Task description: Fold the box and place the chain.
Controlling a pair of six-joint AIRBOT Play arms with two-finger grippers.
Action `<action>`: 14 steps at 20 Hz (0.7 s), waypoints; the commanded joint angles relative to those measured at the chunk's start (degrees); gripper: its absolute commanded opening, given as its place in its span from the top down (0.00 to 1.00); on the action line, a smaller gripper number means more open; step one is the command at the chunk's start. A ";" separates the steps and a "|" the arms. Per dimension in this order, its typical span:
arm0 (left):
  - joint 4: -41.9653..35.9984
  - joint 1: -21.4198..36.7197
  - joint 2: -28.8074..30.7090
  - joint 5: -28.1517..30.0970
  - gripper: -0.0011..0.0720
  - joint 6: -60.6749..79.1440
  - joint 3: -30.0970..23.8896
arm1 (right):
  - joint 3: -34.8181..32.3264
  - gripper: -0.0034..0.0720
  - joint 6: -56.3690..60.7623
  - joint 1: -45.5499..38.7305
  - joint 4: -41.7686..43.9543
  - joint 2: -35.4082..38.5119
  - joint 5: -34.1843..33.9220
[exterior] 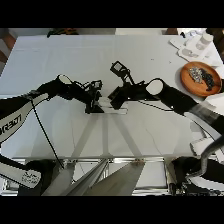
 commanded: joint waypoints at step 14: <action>0.00 0.04 0.00 0.02 0.53 0.00 0.04 | -3.87 0.95 0.13 1.05 5.29 -6.10 1.44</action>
